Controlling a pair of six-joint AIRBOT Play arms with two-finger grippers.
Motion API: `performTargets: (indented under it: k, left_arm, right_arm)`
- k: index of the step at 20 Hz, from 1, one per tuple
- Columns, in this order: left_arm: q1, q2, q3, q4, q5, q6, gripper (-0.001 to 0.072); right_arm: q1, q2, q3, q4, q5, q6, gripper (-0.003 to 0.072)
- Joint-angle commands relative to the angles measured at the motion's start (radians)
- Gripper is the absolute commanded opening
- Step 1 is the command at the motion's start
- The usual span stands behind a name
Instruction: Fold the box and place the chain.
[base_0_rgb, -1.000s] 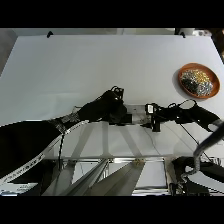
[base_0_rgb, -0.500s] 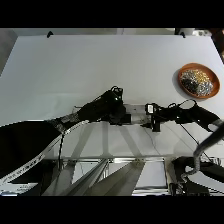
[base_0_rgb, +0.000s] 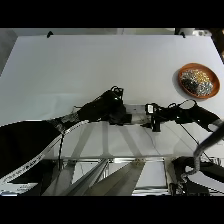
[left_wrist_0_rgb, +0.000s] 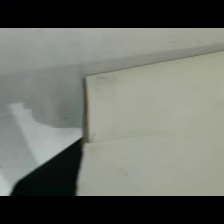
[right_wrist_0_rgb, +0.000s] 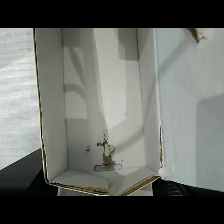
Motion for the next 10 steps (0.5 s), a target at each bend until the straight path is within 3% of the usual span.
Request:
performTargets:
  k: [1,6,8,10]
  left_arm:
    - [0.013,0.010,0.001,-0.006,0.005,0.008,0.0348]
    - [0.063,0.009,0.002,-0.063,0.008,0.009,0.0335]
    - [0.077,0.010,0.004,-0.060,0.010,-0.017,0.0203]
    - [0.080,0.008,0.003,-0.061,0.010,-0.016,0.0193]
  right_arm:
    - [0.000,0.000,0.000,0.000,0.001,0.001,0.0409]
    - [0.000,0.000,0.000,0.000,0.001,0.000,0.0409]
    - [0.000,0.000,0.000,0.000,0.001,0.000,0.0409]
    - [0.000,0.000,0.000,0.000,0.000,0.000,0.0409]
